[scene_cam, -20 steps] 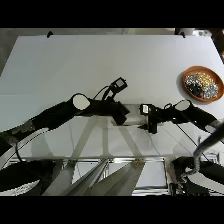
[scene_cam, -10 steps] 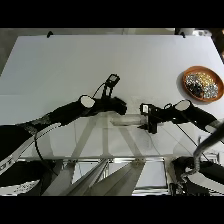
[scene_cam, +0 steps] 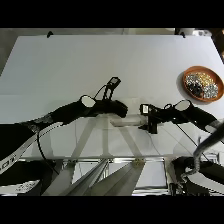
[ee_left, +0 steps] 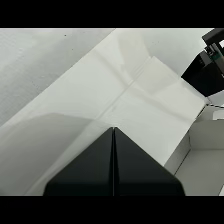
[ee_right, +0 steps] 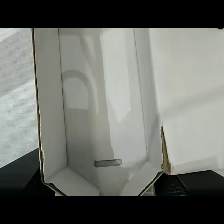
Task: Fold the box and place the chain.
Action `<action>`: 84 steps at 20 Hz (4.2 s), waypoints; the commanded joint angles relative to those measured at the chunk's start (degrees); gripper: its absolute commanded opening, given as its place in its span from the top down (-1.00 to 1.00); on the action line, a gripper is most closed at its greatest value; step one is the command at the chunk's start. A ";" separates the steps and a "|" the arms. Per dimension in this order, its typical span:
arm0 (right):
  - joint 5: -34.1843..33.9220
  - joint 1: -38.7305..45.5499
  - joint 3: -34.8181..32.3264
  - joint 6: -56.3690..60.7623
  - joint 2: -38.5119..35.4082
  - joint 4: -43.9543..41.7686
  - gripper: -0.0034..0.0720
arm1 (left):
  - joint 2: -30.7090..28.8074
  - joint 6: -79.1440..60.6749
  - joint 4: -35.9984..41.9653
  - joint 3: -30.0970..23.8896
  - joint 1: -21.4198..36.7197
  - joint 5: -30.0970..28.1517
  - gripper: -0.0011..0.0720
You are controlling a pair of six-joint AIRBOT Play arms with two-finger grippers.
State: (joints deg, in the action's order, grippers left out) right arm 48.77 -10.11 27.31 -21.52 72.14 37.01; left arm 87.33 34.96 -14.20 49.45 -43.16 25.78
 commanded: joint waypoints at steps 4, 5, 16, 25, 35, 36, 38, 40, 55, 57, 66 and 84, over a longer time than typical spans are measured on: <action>-0.17 0.00 0.02 0.04 -0.04 -0.15 -0.32 | -7.67 -0.46 -2.08 0.15 1.22 -0.17 0.96; -0.15 0.00 0.02 0.04 -0.04 -0.15 -0.32 | -9.79 -0.44 -4.61 0.15 2.03 0.70 0.96; -0.17 0.00 0.02 0.02 -0.04 -0.15 -0.32 | -26.84 2.93 -49.68 0.07 9.49 37.51 0.96; -0.15 0.00 0.02 0.04 -0.04 -0.15 -0.32 | -17.44 -9.75 -49.31 -0.02 4.92 38.58 0.11; -0.15 0.00 0.02 0.02 -0.04 -0.13 -0.32 | -6.05 -17.25 -46.49 -0.02 5.38 24.15 -0.44; -0.15 0.00 0.02 0.04 -0.04 -0.15 -0.32 | -5.73 -18.14 -45.99 -0.02 5.35 23.65 -0.44; -0.15 0.00 0.02 0.04 -0.04 -0.15 -0.32 | -5.31 -18.25 -45.79 -0.02 5.35 23.10 -0.43; -0.15 0.00 0.02 0.04 -0.04 -0.15 -0.32 | -5.27 -18.27 -45.44 -0.02 5.70 23.02 -0.43; -0.15 0.00 0.02 0.04 -0.04 -0.15 -0.32 | -5.27 -18.47 -40.41 -0.02 2.97 24.28 -0.09; -0.15 0.00 0.02 0.04 -0.04 -0.15 -0.32 | -5.27 -18.47 -40.35 -0.02 2.67 24.72 -0.09; -0.15 0.00 0.02 0.02 -0.04 -0.15 -0.32 | -5.27 -18.53 -41.00 -0.02 2.16 20.72 0.60; -0.15 0.00 0.02 0.04 -0.04 -0.15 -0.32 | -5.40 -15.15 -47.60 -0.02 3.13 23.82 0.54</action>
State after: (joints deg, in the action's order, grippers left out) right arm 48.60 -10.11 27.33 -21.50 72.14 36.86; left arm 81.97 18.02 -60.53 49.47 -40.45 49.80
